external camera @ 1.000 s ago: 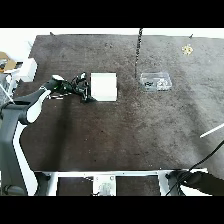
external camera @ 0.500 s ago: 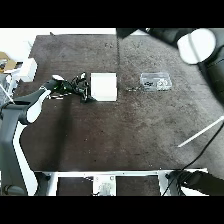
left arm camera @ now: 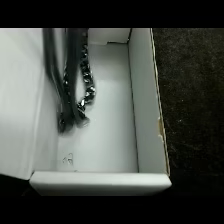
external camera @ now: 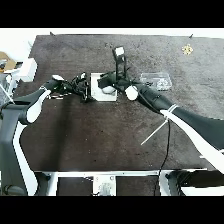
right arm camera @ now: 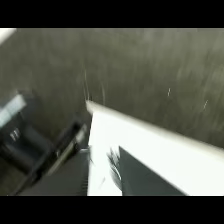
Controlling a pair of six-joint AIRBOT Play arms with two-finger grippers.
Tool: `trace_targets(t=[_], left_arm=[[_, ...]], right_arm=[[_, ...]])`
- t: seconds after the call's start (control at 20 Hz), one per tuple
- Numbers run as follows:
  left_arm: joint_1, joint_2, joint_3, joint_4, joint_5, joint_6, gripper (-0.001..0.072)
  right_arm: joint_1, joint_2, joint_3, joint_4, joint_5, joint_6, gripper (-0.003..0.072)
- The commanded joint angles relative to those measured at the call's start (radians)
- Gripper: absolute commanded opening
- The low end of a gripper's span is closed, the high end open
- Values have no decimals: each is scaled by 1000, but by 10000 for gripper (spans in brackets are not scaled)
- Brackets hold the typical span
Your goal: Fold the box and place the chain.
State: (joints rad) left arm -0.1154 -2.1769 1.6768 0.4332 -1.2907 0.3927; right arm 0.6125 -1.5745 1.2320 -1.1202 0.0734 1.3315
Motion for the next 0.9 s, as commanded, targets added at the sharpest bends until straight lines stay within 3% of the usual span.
trace_targets(t=[0.0,0.1,0.25,0.4,0.6,0.85], left_arm=[[0,0,0,0,0,0,453],[0,0,0,0,0,0,453],[0,0,0,0,0,0,453],[0,0,0,0,0,0,453],[0,0,0,0,0,0,454],[0,0,0,0,0,0,453]], right_arm=[[-10,-11,-19,10,-2,-1,234],[-67,79,-19,-16,90,-1,234],[-224,200,-20,-21,347,0,234],[-408,214,-56,-21,553,54,234],[-548,155,-206,-8,441,149,233],[-507,-18,-206,119,263,146,234]])
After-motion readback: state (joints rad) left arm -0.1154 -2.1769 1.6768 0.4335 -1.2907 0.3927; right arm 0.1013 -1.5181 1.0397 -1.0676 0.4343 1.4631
